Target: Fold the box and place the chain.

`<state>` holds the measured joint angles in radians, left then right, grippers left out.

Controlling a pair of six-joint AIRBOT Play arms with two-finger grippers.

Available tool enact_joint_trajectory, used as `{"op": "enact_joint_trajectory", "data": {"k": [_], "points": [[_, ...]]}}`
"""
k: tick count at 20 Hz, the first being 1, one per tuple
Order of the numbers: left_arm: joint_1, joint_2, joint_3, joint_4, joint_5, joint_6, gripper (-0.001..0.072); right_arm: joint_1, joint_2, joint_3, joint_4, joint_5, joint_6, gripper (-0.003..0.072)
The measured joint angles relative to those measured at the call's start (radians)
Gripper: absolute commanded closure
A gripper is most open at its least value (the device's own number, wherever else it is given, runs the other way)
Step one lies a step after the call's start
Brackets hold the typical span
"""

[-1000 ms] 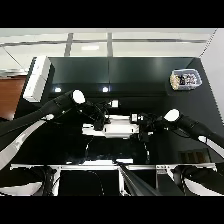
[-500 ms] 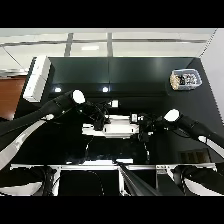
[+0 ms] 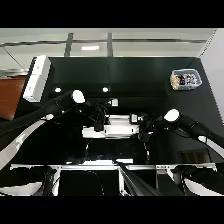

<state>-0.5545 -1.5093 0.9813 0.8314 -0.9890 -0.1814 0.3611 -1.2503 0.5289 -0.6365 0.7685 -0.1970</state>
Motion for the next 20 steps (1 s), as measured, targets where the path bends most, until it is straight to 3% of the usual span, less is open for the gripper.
{"op": "enact_joint_trajectory", "data": {"k": [15,17,19,20], "points": [[0.002,0.0,0.0,-0.002,-0.007,-0.01,0.0688,0.001,-0.005,0.0,-0.044,0.007,0.012,0.0069],[0.002,0.0,0.0,-0.002,-0.006,-0.01,0.0688,0.001,-0.005,0.0,-0.045,0.008,0.013,0.0256],[0.003,0.0,0.0,-0.002,-0.006,-0.01,0.0683,0.001,-0.005,0.0,-0.047,0.009,0.014,0.0257],[0.005,0.002,0.0,-0.002,-0.006,-0.01,0.0633,0.001,-0.005,0.0,-0.047,0.009,0.014,0.0257]]}}
